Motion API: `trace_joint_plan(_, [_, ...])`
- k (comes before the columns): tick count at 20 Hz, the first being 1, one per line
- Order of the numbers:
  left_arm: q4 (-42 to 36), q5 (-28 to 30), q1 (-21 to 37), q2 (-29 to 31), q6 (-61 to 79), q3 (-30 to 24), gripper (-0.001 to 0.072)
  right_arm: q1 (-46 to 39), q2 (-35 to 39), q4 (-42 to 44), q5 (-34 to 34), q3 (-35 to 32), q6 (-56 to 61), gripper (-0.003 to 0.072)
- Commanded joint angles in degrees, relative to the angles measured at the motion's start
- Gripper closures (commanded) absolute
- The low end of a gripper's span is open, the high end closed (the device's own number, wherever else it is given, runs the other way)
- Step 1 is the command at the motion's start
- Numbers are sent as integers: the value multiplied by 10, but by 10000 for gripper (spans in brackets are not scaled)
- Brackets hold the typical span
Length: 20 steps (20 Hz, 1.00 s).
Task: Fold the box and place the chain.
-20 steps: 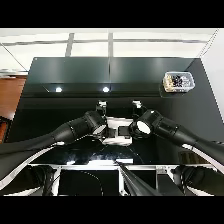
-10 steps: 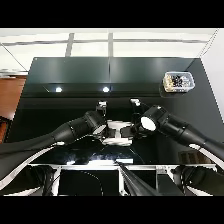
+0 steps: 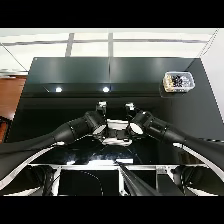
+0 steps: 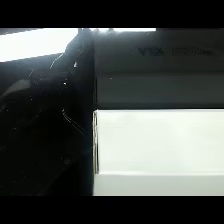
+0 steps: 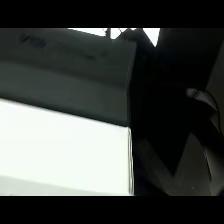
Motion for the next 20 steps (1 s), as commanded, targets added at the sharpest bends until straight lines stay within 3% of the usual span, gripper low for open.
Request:
trace_joint_plan(1, [0, 0, 0, 0, 1, 0, 680, 6, -9, -28, -5, 1, 39, 413])
trace_joint_plan(4, [0, 0, 0, 0, 1, 0, 680, 6, -9, -27, -11, 1, 42, 498])
trace_joint_plan(5, [0, 0, 0, 0, 1, 0, 680, 6, -9, -27, -12, 1, 43, 582])
trace_joint_plan(7, [0, 0, 0, 0, 1, 0, 680, 7, -9, -27, -12, 1, 43, 674])
trace_joint_plan(12, [0, 0, 0, 0, 1, 0, 680, 6, -9, -27, -12, 1, 43, 657])
trace_joint_plan(13, [0, 0, 0, 0, 1, 0, 680, 6, -9, -27, -12, 1, 43, 496])
trace_joint_plan(14, [0, 0, 0, 0, 1, 0, 680, 6, -8, -27, -9, 1, 43, 427])
trace_joint_plan(16, [0, 0, 0, 0, 1, 0, 680, 6, -7, -26, -7, 1, 42, 433])
trace_joint_plan(17, [0, 0, 0, 0, 1, 0, 680, 6, -7, -26, -7, 1, 43, 513])
trace_joint_plan(18, [0, 0, 0, 0, 1, 0, 680, 7, -7, -26, -7, 1, 42, 647])
trace_joint_plan(20, [0, 0, 0, 0, 1, 0, 680, 6, -6, -26, -8, 1, 42, 673])
